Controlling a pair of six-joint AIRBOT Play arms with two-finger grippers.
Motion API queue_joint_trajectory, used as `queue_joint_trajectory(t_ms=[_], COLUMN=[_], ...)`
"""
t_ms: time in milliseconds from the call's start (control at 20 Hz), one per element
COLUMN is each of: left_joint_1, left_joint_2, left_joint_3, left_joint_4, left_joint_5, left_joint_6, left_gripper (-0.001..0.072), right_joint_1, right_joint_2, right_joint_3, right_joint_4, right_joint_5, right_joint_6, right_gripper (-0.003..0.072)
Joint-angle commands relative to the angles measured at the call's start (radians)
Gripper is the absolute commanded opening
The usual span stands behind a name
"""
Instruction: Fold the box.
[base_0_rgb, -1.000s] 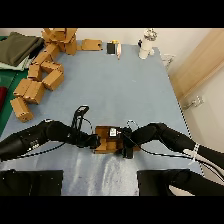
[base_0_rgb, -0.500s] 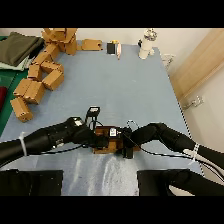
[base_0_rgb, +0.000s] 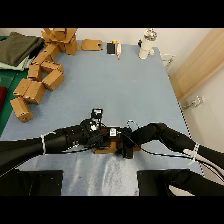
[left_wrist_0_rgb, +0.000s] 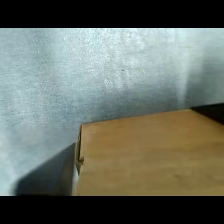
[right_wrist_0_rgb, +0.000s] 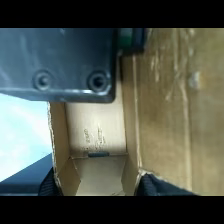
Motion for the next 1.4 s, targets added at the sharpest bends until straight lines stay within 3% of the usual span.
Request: queue_joint_trajectory(t_ms=[0, 50, 450, 500, 550, 600, 850, 1050, 1300, 1350], left_joint_1=[-0.003, -0.003, -0.003, -0.003, -0.003, -0.003, -0.001, 0.019, 0.091, 0.103], left_joint_2=[-0.01, -0.01, -0.01, -0.009, -0.009, -0.009, 0.033, 0.132, 0.216, 0.221], left_joint_3=[0.005, 0.005, 0.005, 0.005, 0.005, 0.005, 0.005, 0.005, 0.005, 0.005], left_joint_4=[0.009, 0.009, -0.025, -0.038, -0.052, -0.071, -0.086, -0.073, -0.008, -0.008], left_joint_5=[-0.004, -0.004, -0.005, -0.005, -0.006, -0.012, -0.042, -0.045, -0.168, -0.196], left_joint_6=[-0.014, -0.014, -0.013, -0.005, 0.011, 0.01, 0.04, 0.063, 0.116, 0.13], left_gripper=[0.0067, 0.0012, 0.0014, 0.0046, 0.0315, 0.0516, 0.0522, 0.0522, 0.0514, 0.0409], right_joint_1=[0.0, 0.0, 0.0, 0.0, 0.0, 0.0, 0.0, 0.0, 0.0, 0.0], right_joint_2=[0.0, 0.0, 0.0, 0.0, 0.0, 0.0, 0.0, 0.0, 0.0, 0.0], right_joint_3=[0.001, 0.001, 0.001, 0.001, 0.001, 0.001, 0.001, 0.001, 0.001, 0.001], right_joint_4=[0.0, 0.0, 0.0, 0.0, 0.0, 0.0, 0.0, 0.0, 0.0, 0.0], right_joint_5=[0.0, 0.0, 0.0, 0.0, 0.0, 0.0, 0.0, 0.0, 0.0, 0.0], right_joint_6=[0.0, 0.0, 0.0, 0.0, 0.0, 0.0, 0.0, 0.0, 0.0, 0.0], right_gripper=[0.0499, 0.0499, 0.0499, 0.0499, 0.0499, 0.0499, 0.0499, 0.0499, 0.0499, 0.0499])
